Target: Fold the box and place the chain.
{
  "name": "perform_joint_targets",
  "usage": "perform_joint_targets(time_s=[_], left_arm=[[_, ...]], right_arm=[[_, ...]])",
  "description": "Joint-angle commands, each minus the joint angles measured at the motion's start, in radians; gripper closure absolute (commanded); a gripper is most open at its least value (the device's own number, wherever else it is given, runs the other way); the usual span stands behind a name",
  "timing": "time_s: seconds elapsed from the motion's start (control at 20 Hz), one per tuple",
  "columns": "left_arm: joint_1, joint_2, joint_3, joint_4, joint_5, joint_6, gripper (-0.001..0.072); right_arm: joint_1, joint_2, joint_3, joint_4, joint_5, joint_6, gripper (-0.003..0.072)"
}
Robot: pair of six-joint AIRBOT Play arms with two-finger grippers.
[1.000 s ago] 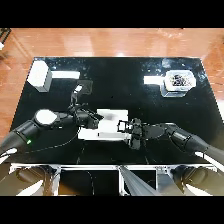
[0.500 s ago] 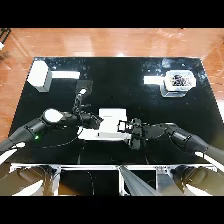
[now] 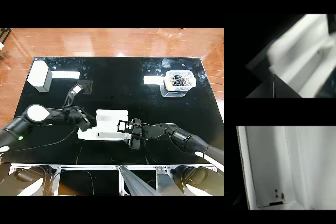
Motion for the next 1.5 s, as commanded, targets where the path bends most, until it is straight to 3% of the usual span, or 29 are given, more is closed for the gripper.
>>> perform_joint_targets(time_s=[0.0, 0.05, 0.1, 0.3, 0.55, 0.9, 1.05, 1.45], left_arm=[[0.104, 0.079, 0.003, 0.135, -0.293, 0.104, 0.0450], [0.119, 0.090, 0.003, 0.161, -0.350, 0.136, 0.0228], [0.125, 0.093, 0.003, 0.183, -0.374, 0.137, 0.0075], [0.092, 0.092, 0.003, 0.202, -0.428, 0.369, 0.0080], [0.010, 0.078, -0.071, 0.209, -0.205, 0.646, 0.0082], [-0.060, 0.020, -0.129, 0.124, -0.003, 0.693, 0.0098], [-0.104, -0.023, -0.129, 0.119, 0.006, 0.721, 0.0098], [-0.107, -0.060, -0.128, 0.079, 0.084, 0.722, 0.0099]], right_arm=[[-0.001, -0.001, 0.000, 0.002, -0.002, 0.000, 0.0624], [-0.001, -0.001, 0.000, 0.001, -0.003, 0.000, 0.0624], [-0.001, -0.001, 0.000, 0.002, -0.003, 0.000, 0.0624], [-0.001, -0.001, 0.000, 0.002, -0.004, 0.002, 0.0623], [-0.001, -0.001, 0.000, 0.002, -0.004, 0.003, 0.0623], [-0.001, -0.001, 0.000, 0.001, -0.010, 0.003, 0.0624], [-0.001, -0.001, 0.000, 0.001, -0.010, 0.003, 0.0624], [-0.001, -0.001, 0.000, 0.001, -0.010, 0.003, 0.0623]])
